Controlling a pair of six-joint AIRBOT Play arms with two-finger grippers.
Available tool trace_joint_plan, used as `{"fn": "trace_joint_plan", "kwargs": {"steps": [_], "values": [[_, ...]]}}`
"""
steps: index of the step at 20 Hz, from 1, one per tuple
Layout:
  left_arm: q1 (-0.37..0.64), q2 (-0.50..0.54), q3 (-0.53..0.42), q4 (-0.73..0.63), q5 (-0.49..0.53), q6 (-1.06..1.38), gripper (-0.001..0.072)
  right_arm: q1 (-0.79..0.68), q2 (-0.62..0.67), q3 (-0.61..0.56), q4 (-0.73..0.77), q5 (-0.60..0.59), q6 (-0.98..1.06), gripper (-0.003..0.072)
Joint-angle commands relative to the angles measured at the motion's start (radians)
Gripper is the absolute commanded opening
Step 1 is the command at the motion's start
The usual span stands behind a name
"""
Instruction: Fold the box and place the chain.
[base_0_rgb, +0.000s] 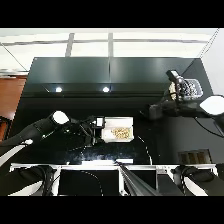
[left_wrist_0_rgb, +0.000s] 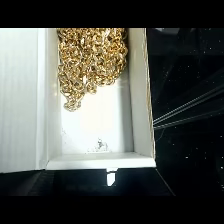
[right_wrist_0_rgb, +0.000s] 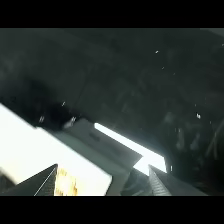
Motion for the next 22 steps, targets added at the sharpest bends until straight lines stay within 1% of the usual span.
{"fn": "trace_joint_plan", "kwargs": {"steps": [1,2,4,5,6,7,9,11,12,15,17,22], "values": [[0.000,-0.001,0.001,-0.001,0.000,0.002,0.0462,0.061,-0.181,0.077,0.053,-0.092,-0.056,0.0659],[0.000,-0.001,0.001,-0.001,0.000,0.002,0.0463,0.087,-0.232,0.108,0.054,-0.091,-0.109,0.0659],[0.000,-0.001,0.001,-0.001,0.000,0.002,0.0462,0.138,-0.293,0.121,0.050,-0.081,-0.272,0.0659],[0.000,-0.001,0.002,-0.001,0.000,0.002,0.0462,0.156,-0.300,0.121,0.040,-0.035,-0.399,0.0658],[0.000,-0.001,0.003,-0.001,0.001,0.002,0.0463,0.165,-0.293,0.124,0.038,0.033,-0.518,0.0658],[0.000,-0.001,0.004,-0.001,0.001,0.002,0.0462,0.164,-0.277,0.133,0.038,0.122,-0.592,0.0659],[0.000,-0.001,0.004,-0.001,0.000,0.002,0.0463,0.162,-0.223,0.140,-0.009,0.214,-0.579,0.0659],[0.000,-0.001,0.004,-0.001,0.000,0.002,0.0463,0.175,-0.195,0.135,-0.086,0.285,-0.509,0.0658],[0.000,-0.001,0.004,-0.001,0.000,0.002,0.0463,0.183,-0.193,0.125,-0.106,0.299,-0.509,0.0658],[-0.001,-0.001,0.004,-0.001,-0.002,0.002,0.0462,0.210,-0.193,0.105,-0.101,0.256,-0.571,0.0658],[0.000,-0.001,0.004,-0.001,-0.002,0.002,0.0463,0.233,-0.193,0.105,-0.096,0.248,-0.609,0.0658],[0.000,-0.001,0.004,-0.001,-0.002,0.002,0.0463,0.300,-0.193,0.101,-0.109,0.199,-0.621,0.0656]]}}
